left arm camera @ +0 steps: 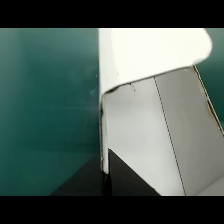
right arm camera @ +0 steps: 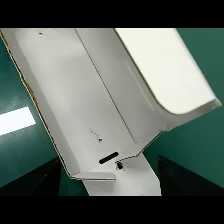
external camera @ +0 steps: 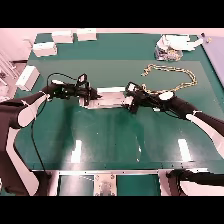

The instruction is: Fold the box and place the chain.

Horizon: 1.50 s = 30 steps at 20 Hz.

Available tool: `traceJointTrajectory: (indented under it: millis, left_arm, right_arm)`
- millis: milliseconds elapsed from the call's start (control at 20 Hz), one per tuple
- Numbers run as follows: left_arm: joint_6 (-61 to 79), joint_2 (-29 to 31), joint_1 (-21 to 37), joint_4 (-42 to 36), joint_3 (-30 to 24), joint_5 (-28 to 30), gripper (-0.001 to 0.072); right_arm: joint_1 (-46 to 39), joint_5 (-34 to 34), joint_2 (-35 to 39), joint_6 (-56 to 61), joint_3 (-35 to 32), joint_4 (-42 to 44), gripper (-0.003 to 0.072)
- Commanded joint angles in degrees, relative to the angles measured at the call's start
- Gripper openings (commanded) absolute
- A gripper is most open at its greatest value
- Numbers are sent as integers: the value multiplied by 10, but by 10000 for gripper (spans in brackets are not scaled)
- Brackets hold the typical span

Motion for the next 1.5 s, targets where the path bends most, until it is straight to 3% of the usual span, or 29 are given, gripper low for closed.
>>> traceJointTrajectory:
  millis: [0,800,1450]
  left_arm:
    - [0,0,0,1,0,0,20]
    - [1,0,0,1,0,0,20]
    - [2,0,0,1,0,0,20]
  right_arm:
    - [-17,49,-28,-43,28,4,660]
    - [-54,202,-123,-122,121,29,660]
    - [-53,259,-144,-124,158,-10,659]
